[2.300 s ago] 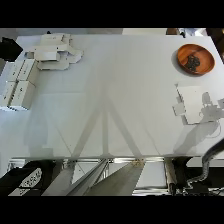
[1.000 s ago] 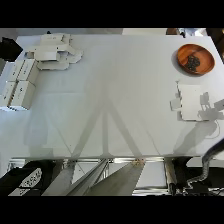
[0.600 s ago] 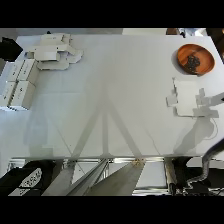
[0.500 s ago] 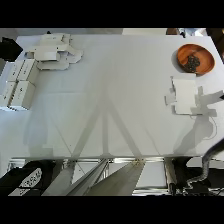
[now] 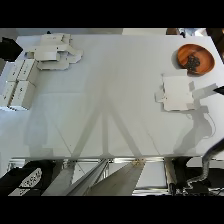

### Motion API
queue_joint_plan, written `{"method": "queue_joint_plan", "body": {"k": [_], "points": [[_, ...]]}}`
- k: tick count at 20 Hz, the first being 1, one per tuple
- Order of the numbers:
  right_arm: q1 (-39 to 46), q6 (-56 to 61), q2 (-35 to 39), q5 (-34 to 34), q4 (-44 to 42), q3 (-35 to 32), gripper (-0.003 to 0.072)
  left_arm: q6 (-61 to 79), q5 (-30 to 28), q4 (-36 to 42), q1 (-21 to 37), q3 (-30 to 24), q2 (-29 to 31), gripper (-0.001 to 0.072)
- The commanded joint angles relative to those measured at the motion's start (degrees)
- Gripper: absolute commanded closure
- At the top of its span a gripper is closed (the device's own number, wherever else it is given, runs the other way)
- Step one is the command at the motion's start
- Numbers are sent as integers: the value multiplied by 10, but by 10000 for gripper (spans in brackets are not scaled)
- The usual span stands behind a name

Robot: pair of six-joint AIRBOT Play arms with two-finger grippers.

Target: Fold the box and place the chain.

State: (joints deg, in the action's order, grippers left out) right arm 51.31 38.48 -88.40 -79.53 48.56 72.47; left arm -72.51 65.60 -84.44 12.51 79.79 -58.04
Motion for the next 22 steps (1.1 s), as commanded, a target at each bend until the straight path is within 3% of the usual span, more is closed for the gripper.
{"method": "queue_joint_plan", "body": {"k": [1,9,13,17,22], "points": [[-1,0,-1,-34,-26,-2,673,0,0,0,1,0,0,-11],[-110,-36,-1,28,-61,-41,674,0,0,0,1,0,0,-11],[-213,-101,-1,53,-211,-41,674,0,0,0,1,0,0,-11],[-328,-123,-1,122,-244,-41,674,0,0,0,1,0,0,-11],[-451,-195,-1,186,-376,-41,675,0,0,0,1,0,0,-11]]}}
